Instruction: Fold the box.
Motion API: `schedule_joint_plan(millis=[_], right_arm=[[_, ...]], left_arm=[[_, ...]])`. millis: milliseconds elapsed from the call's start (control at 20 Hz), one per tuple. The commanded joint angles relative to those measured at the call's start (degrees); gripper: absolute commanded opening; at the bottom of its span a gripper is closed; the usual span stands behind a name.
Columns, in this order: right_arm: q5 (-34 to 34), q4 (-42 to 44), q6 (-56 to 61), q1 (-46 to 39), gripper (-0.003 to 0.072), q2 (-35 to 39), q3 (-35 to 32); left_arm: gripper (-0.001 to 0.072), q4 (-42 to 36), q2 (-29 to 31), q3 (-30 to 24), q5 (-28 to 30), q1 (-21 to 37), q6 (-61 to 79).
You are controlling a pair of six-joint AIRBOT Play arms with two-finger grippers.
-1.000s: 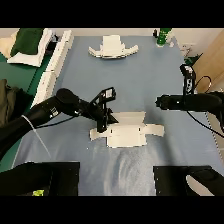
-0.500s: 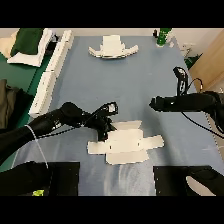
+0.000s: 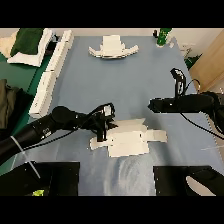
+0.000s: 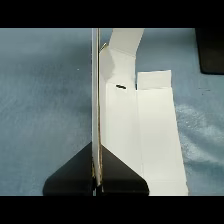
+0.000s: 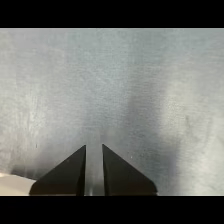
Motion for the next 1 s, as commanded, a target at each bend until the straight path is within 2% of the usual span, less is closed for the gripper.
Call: schedule_joint_plan(millis=[0,150,250,550,700,950], right_arm=[[-0.7,0.28,-0.02,0.07,0.0154,-0.02,0.0],[-0.66,0.92,-0.02,0.07,0.0154,-0.02,0.0],[-0.55,1.03,-0.02,0.07,0.0154,-0.02,0.0],[-0.61,1.14,-0.02,0.07,0.0153,0.0,0.0],[-0.72,1.11,-0.02,0.07,0.0153,-0.02,0.0],[-0.7,1.53,-0.02,0.07,0.0154,-0.02,0.0]], left_arm=[[0.0011,-4.55,3.89,-5.2,6.14,-3.89,7.98],[0.0012,-4.55,3.85,-8.92,10.32,-6.51,7.87],[0.0012,-4.55,3.85,-9.84,10.99,-6.71,7.82],[0.0014,-4.55,1.07,-10.34,11.21,-6.71,7.02],[0.0014,-4.52,2.32,-9.75,11.39,-6.71,7.06],[0.0014,-4.52,3.72,-9.6,4.15,-6.71,4.74]])
